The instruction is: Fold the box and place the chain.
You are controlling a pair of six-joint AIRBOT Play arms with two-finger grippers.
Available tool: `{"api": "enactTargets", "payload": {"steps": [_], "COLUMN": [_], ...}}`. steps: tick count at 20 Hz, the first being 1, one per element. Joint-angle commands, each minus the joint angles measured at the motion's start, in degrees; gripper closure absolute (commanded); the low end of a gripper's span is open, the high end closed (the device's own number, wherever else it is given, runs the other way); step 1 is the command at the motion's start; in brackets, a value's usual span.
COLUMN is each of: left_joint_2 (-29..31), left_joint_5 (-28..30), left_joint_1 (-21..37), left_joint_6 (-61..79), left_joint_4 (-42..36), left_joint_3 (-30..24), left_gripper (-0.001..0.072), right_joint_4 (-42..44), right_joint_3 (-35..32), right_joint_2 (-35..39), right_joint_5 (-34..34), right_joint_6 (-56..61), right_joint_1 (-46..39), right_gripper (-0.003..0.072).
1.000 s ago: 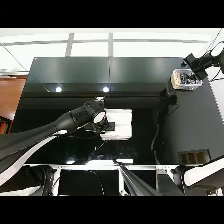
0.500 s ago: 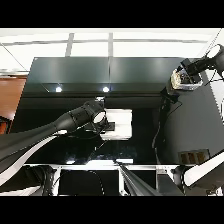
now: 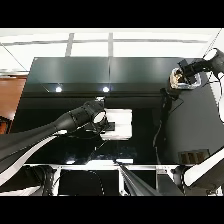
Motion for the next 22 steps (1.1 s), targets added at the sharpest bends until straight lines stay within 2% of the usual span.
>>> {"api": "enactTargets", "payload": {"steps": [1,7,16,19,22], "left_joint_2": [0.00,0.00,0.00,0.00,0.00], "left_joint_5": [0.04,0.07,0.26,0.28,0.31], "left_joint_1": [0.02,0.02,0.02,0.02,0.02], "left_joint_6": [0.02,0.02,0.02,0.02,0.02], "left_joint_4": [0.00,0.00,0.02,0.04,0.02], "left_joint_3": [0.02,0.02,0.02,0.02,0.02], "left_gripper": [0.0682,0.0682,0.0681,0.0681,0.0682], "right_joint_4": [2.19,7.10,12.72,14.12,20.65], "right_joint_3": [0.07,0.09,1.40,6.08,7.21], "right_joint_2": [1.42,11.06,31.01,35.01,39.01], "right_joint_5": [0.50,3.39,4.55,8.92,13.88], "right_joint_6": [-6.95,-23.39,-34.86,-36.11,-40.11], "right_joint_1": [-0.98,-4.33,-6.40,-6.34,-6.34], "right_gripper": [0.0669,0.0670,0.0671,0.0671,0.0672]}}
